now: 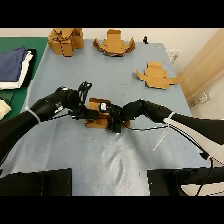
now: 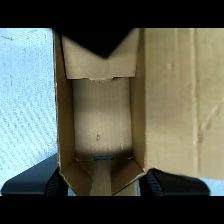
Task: Fold the box.
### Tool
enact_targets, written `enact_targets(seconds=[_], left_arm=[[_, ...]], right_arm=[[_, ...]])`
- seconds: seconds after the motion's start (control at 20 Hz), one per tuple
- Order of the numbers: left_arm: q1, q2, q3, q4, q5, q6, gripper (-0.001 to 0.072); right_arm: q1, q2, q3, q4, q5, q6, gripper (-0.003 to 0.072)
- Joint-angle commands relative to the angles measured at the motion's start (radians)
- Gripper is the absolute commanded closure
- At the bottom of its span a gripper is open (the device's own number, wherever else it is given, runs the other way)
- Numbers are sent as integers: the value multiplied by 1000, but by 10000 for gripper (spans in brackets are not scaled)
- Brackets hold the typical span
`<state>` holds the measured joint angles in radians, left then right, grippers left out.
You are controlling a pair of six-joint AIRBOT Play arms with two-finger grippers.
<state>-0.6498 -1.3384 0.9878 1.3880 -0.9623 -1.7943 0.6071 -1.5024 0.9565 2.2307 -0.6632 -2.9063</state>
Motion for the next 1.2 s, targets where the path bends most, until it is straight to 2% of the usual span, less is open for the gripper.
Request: enact_targets(seconds=[0.0,0.05,0.1,0.15,0.2,0.25,0.3,0.45,0.5,0.55,0.6,0.65,0.75,0.8,0.85,0.9,0.95,1.05,1.15], left_arm=[[-37,-84,74,54,-69,-79,146],[-42,-103,96,61,-90,-111,147],[-45,-115,112,75,-121,-129,203],[-47,-126,126,106,-160,-154,318],[-48,-129,134,129,-187,-179,363],[-48,-129,136,139,-207,-195,582],[-48,-129,136,129,-209,-186,692],[-48,-129,136,107,-197,-186,688],[-49,-129,137,108,-196,-186,653],[-49,-129,138,108,-199,-187,299],[-48,-129,139,109,-202,-198,60],[-48,-129,139,111,-201,-206,48],[-49,-131,139,124,-201,-242,55],[-49,-134,139,137,-201,-242,154],[-49,-138,139,144,-202,-243,198],[-49,-144,139,144,-201,-242,198],[-49,-153,139,146,-204,-241,246],[-49,-172,139,152,-218,-243,270],[-49,-175,140,154,-217,-234,619]], right_arm=[[0,-1,0,0,0,0,276],[0,0,0,0,0,0,276],[0,0,0,0,0,0,276],[0,-1,0,0,0,0,276],[0,0,0,0,0,0,276],[0,0,0,-1,0,0,276],[0,0,0,0,0,0,276],[0,-1,0,0,0,0,276],[0,0,0,0,0,0,276],[0,0,0,0,0,0,276],[0,0,0,0,0,0,276],[0,0,0,0,0,0,276],[0,0,0,-1,0,0,276],[0,0,0,0,0,0,276],[0,0,0,-1,0,0,276],[0,-1,0,-1,0,0,276],[0,-1,0,-1,0,0,276],[0,0,0,-1,0,0,276],[0,0,0,-1,0,0,276]])
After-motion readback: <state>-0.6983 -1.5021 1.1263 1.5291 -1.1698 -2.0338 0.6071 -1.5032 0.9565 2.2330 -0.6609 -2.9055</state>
